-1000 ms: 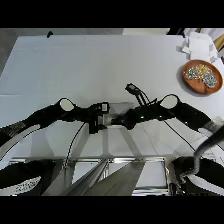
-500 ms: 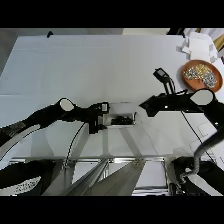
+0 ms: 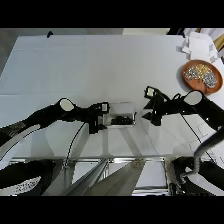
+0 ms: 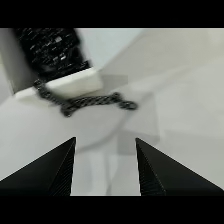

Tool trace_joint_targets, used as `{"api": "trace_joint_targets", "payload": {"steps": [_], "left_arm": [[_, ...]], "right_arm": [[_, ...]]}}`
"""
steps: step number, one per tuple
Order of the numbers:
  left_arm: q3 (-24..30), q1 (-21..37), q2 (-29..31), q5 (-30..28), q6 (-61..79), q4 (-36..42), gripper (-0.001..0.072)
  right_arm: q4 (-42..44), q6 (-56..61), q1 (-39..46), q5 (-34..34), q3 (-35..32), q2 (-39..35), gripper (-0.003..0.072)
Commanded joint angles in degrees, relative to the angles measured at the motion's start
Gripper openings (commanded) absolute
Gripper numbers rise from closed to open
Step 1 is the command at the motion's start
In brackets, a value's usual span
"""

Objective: Fold the box and place the chain.

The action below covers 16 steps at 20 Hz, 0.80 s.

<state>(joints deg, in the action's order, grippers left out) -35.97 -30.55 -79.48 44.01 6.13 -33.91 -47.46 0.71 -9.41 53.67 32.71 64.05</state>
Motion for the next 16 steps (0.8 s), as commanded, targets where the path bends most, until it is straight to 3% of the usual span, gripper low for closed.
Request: {"api": "trace_joint_targets", "payload": {"steps": [1, 4, 8, 12, 16], "left_arm": [[0.02, -0.02, 0.04, 0.0, 0.0, -0.02, 0.0009], [0.02, -0.02, 0.04, 0.0, 0.0, -0.02, 0.0009], [0.02, -0.02, 0.04, 0.0, 0.0, -0.02, 0.0009], [0.02, -0.02, 0.04, 0.0, 0.0, -0.02, 0.0009], [0.02, -0.02, 0.04, -0.02, 0.0, -0.02, 0.0009]], "right_arm": [[3.41, -18.36, -0.72, -1.92, -6.14, 0.85, 0.0377], [10.95, -30.82, -0.72, -2.32, -9.05, 0.83, 0.0321], [13.25, -31.26, -1.42, -4.28, -9.05, 0.85, 0.0321], [13.44, -31.19, -5.51, -11.8, -9.05, 0.85, 0.0319], [16.59, -31.23, -6.36, -12.87, -9.05, 2.84, 0.0319]]}}
